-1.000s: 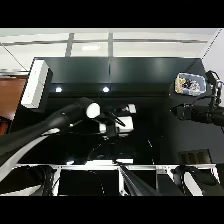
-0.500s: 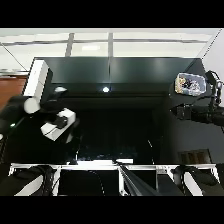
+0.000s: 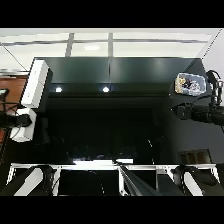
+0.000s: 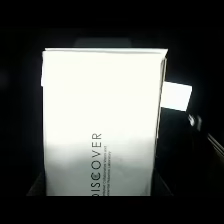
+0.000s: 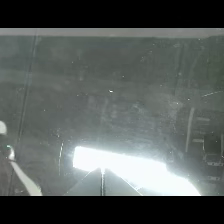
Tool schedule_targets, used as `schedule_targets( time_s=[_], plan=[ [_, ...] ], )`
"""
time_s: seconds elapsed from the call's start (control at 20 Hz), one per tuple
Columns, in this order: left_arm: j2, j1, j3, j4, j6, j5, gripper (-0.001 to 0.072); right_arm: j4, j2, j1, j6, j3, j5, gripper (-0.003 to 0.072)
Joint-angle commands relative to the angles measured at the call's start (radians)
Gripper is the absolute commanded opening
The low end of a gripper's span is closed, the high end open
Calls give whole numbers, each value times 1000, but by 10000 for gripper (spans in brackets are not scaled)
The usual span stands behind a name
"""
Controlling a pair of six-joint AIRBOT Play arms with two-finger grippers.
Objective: Fold the box and place the chain.
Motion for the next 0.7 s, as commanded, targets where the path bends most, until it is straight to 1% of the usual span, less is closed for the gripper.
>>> schedule_targets(
  time_s=[0.0,0.1,0.3,0.35,0.5,0.55,0.6,0.65],
  plan=[
    [-33,89,57,-61,125,65,274,-1,-5,0,1,-1,-8,14],
    [-71,87,74,-93,221,86,274,-1,-13,0,10,-1,-8,14],
    [-142,87,83,-267,376,177,274,-1,-21,0,23,-2,-13,14],
    [-158,87,84,-290,407,195,274,-1,-21,0,25,-2,-13,13],
    [-209,80,94,-291,409,254,282,-1,-21,0,40,-2,-12,14],
    [-214,80,94,-290,409,284,402,-1,-21,0,46,-2,-12,13],
    [-212,80,98,-284,409,311,686,-1,-21,0,47,-2,-11,14],
    [-212,81,115,-283,409,317,715,0,-21,0,47,-2,-8,14]
  ],
)
